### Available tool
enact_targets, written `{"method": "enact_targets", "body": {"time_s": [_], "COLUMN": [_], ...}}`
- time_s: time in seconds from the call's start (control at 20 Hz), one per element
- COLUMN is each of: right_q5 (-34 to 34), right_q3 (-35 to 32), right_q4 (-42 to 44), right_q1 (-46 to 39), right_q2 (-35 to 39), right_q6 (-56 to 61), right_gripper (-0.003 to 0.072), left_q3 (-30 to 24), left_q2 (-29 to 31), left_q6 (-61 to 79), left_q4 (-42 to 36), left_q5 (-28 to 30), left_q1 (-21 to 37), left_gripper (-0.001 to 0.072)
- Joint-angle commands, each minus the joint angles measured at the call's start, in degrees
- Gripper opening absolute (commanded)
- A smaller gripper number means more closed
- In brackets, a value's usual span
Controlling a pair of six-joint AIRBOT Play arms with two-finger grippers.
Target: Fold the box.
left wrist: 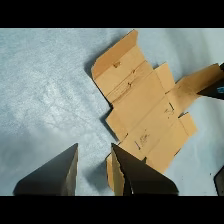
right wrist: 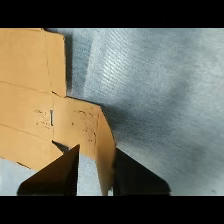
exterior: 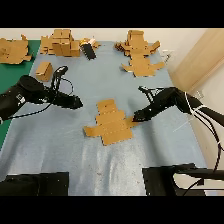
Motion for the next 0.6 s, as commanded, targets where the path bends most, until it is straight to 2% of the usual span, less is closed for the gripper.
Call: {"method": "enact_targets", "body": {"time_s": [0.0, 0.05, 0.1, 0.15, 0.2, 0.25, 0.3, 0.45, 0.55], "right_q5": [0.0, 0.0, 0.0, 0.0, -0.1, -1.0, -2.1, -4.2, -0.6], "right_q3": [0.1, 0.1, 0.1, 0.1, 0.1, 0.1, 0.1, -1.2, -4.5], "right_q4": [1.6, 3.0, 4.5, 6.0, 7.1, 7.9, 8.1, 11.5, 14.9], "right_q1": [0.3, 0.3, 0.3, 0.3, 0.3, 0.5, 1.0, 3.8, 6.7], "right_q2": [-1.0, -1.2, -1.4, -1.4, -1.4, -1.4, -1.3, -0.7, 1.6], "right_q6": [-1.0, -1.8, -2.7, -3.4, -4.2, -5.0, -5.2, -8.2, -11.2], "right_gripper": [0.0279, 0.0261, 0.0216, 0.0215, 0.0142, 0.0037, 0.0001, 0.0, -0.0001], "left_q3": [0.0, 0.0, 0.0, 0.0, 0.1, 0.2, 0.3, 0.3, 0.3], "left_q2": [-0.4, -1.0, -2.0, -3.1, -4.4, -5.7, -6.7, -8.7, -9.6], "left_q6": [2.7, 4.2, 5.2, 5.4, 6.1, 6.7, 7.2, 10.3, 12.6], "left_q4": [-2.5, -4.5, -6.7, -8.2, -8.9, -9.3, -9.6, -10.3, -11.7], "left_q5": [-3.0, -4.1, -5.3, -6.0, -6.6, -7.3, -8.2, -8.8, -9.7], "left_q1": [1.7, 2.3, 2.9, 3.6, 4.2, 4.8, 5.3, 5.7, 5.7], "left_gripper": [0.0329, 0.0351, 0.0575, 0.0598, 0.0598, 0.0598, 0.0597, 0.0597, 0.0598]}}
